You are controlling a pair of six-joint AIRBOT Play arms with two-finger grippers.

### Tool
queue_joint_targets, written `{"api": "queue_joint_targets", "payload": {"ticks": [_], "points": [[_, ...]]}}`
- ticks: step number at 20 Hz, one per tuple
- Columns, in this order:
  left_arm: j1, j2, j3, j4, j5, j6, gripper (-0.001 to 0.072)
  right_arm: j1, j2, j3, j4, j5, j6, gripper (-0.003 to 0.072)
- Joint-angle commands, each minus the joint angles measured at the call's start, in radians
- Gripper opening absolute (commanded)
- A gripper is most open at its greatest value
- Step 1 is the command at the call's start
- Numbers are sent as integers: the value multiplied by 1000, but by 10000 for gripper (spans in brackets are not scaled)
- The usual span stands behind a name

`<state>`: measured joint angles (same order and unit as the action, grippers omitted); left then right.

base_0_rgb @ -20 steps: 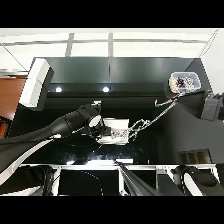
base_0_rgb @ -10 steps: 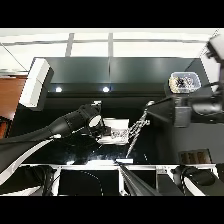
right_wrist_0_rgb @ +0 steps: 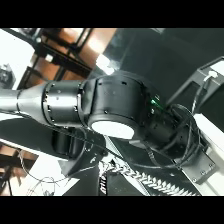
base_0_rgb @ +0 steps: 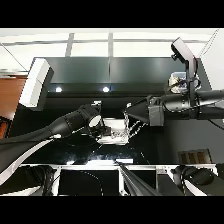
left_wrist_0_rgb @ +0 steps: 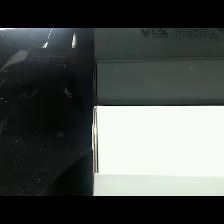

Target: Fold the box and place the chain.

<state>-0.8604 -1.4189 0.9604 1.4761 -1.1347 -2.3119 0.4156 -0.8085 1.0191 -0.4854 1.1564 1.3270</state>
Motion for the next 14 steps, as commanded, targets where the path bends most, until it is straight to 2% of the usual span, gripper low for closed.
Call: {"api": "queue_joint_targets", "payload": {"ticks": [1,4,8,11,14], "points": [[0,0,0,0,0,0,30,8,-5,29,5,-13,-7,8],[0,0,0,0,0,0,30,8,-5,140,-66,-12,7,8],[0,0,0,0,0,0,30,8,-5,258,-68,7,11,9],[0,0,0,0,0,0,30,8,-7,275,-84,33,12,9],[0,0,0,0,0,0,30,13,-26,253,-130,108,35,9]]}}
